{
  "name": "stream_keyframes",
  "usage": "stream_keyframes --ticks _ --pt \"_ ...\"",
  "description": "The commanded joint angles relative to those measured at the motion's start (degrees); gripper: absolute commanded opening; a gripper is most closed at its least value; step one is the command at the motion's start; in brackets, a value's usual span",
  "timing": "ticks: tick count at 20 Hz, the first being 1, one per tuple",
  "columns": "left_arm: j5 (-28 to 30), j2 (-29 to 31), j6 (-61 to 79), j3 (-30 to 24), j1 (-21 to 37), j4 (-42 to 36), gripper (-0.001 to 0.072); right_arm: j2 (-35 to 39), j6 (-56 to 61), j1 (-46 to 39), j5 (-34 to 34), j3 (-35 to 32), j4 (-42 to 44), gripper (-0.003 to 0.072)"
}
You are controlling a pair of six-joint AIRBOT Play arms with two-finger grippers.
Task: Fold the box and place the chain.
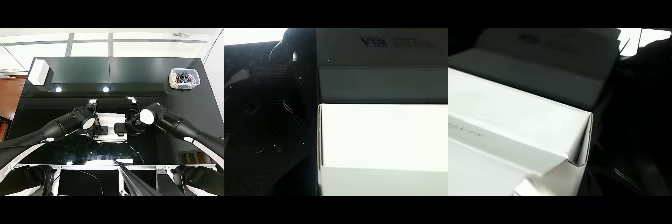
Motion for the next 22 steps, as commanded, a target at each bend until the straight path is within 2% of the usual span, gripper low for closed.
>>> stream_keyframes --ticks 1,2,11,13,22 --pt "0.0 0.0 0.0 0.1 0.0 0.0 0.0028 -2.0 7.2 3.0 3.1 2.5 -7.1 0.0396" --pt "0.0 0.0 0.0 0.1 0.0 0.0 0.0028 -2.6 7.6 3.5 3.0 2.9 -7.2 0.0365" --pt "0.0 0.0 0.0 0.1 0.0 0.0 0.0028 -3.8 17.6 3.9 5.5 4.9 -12.7 0.0356" --pt "0.0 0.0 0.0 0.1 0.0 0.0 0.0028 -3.8 19.0 3.9 5.4 4.9 -12.7 0.0300" --pt "0.0 0.0 0.0 0.1 0.0 0.0 0.0028 -8.9 20.9 6.5 9.2 8.8 -14.6 0.0300"
